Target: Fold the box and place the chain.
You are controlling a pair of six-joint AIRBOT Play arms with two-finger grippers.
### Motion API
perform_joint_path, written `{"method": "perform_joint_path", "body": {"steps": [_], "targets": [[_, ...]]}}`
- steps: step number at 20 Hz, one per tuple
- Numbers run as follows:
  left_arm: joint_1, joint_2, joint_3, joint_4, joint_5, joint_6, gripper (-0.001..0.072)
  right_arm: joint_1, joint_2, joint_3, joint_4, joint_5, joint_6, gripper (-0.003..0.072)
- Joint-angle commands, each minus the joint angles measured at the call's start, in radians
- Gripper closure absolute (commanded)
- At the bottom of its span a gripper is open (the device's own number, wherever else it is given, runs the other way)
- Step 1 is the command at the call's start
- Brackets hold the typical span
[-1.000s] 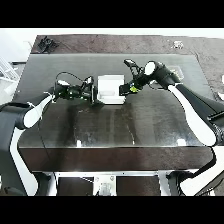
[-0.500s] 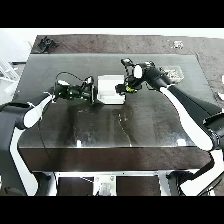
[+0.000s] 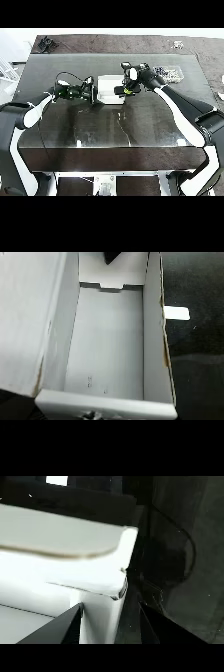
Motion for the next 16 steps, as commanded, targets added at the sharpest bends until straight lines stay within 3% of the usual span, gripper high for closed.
{"method": "perform_joint_path", "body": {"steps": [1, 4, 11, 13, 16], "targets": [[0.0, 0.0, 0.0, 0.0, 0.0, 0.0, 0.0409, 0.005, -0.034, 0.055, -0.026, 0.055, 0.041, 0.0274], [0.0, 0.0, 0.0, 0.0, 0.0, 0.0, 0.0409, 0.016, -0.039, 0.079, -0.068, 0.059, 0.062, 0.0317], [0.0, 0.0, 0.0, 0.0, 0.0, 0.0, 0.0409, 0.016, -0.069, 0.08, -0.088, 0.103, 0.088, 0.0323], [0.0, 0.0, 0.0, 0.0, 0.0, 0.0, 0.0409, 0.016, -0.069, 0.083, -0.113, 0.103, 0.115, 0.0411], [0.0, 0.0, 0.0, 0.0, 0.0, 0.0, 0.0409, 0.026, -0.069, 0.084, -0.116, 0.099, 0.122, 0.0471]]}}
